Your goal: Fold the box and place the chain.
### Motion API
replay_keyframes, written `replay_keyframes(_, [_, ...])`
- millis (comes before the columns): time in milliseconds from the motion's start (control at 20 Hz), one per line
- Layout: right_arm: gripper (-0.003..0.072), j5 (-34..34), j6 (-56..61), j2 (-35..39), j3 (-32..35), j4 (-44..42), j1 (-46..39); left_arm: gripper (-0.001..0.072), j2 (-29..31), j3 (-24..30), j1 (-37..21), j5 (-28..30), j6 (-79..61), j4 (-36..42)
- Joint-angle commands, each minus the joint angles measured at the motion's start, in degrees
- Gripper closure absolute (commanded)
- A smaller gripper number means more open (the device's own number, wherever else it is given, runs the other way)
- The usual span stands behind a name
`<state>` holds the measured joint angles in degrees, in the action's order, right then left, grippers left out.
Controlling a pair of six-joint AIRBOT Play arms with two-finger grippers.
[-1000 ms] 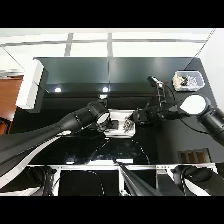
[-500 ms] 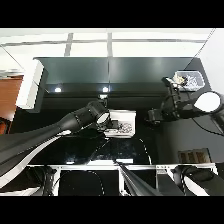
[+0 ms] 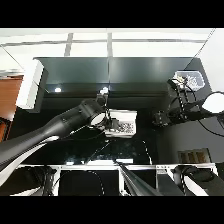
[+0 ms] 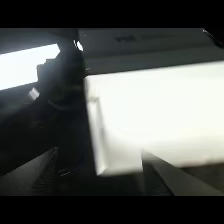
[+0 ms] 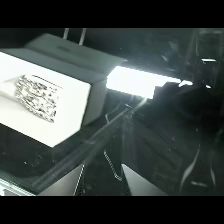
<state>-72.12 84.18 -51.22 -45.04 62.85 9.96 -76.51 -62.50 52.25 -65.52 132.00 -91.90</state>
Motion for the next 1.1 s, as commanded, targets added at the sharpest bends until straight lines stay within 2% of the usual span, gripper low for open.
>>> replay_keyframes(0, [0.041, -1.6, 0.0, 0.1, 0.0, 2.6, -0.1, 0.0131, 10.4, 4.5, -0.6, -6.1, -5.2, -10.8])
replay_keyframes(100, [0.041, -0.9, 0.0, 0.1, 0.0, 2.6, -0.1, 0.0131, 16.2, 11.6, -7.6, -6.5, -7.0, -9.8])
replay_keyframes(200, [0.041, -0.2, 0.0, 0.1, 0.0, 2.5, -0.1, 0.0131, 20.5, 18.9, -18.2, -0.9, -15.8, -0.4])
replay_keyframes(250, [0.041, 0.1, 0.0, 0.1, 0.0, 2.5, -0.1, 0.0131, 21.3, 22.0, -24.0, 2.5, -25.8, 9.9])
replay_keyframes(350, [0.041, 0.4, 0.0, 0.1, 0.0, 2.4, -0.1, 0.0131, 20.3, 27.4, -34.8, 5.6, -59.0, 37.2])
replay_keyframes(400, [0.041, 0.4, 0.0, 0.1, 0.0, 2.4, -0.1, 0.013, 19.7, 29.3, -37.4, 5.6, -74.5, 44.9])
replay_keyframes(450, [0.041, 0.7, 0.0, 0.1, 0.0, 2.4, -0.1, 0.0028, 19.3, 30.7, -38.5, 6.3, -88.9, 49.6])
replay_keyframes(500, [0.041, 0.7, 0.0, 0.1, 0.0, 2.4, -0.1, -0.0006, 19.2, 31.6, -38.3, 8.0, -102.1, 52.3])
replay_keyframes(650, [0.041, 0.7, 1.0, 0.1, 0.0, 2.3, -0.1, -0.0005, 18.4, 32.4, -35.5, 13.1, -132.4, 53.4])
replay_keyframes(800, [0.041, 0.7, 2.5, 0.1, 0.0, 2.3, -0.1, -0.0002, 14.5, 32.1, -32.7, 17.9, -143.2, 53.5])
replay_keyframes(1050, [0.041, 0.8, 3.3, 0.1, 0.0, 2.2, -0.1, -0.0001, 3.4, 29.6, -33.9, 18.5, -152.1, 64.5])
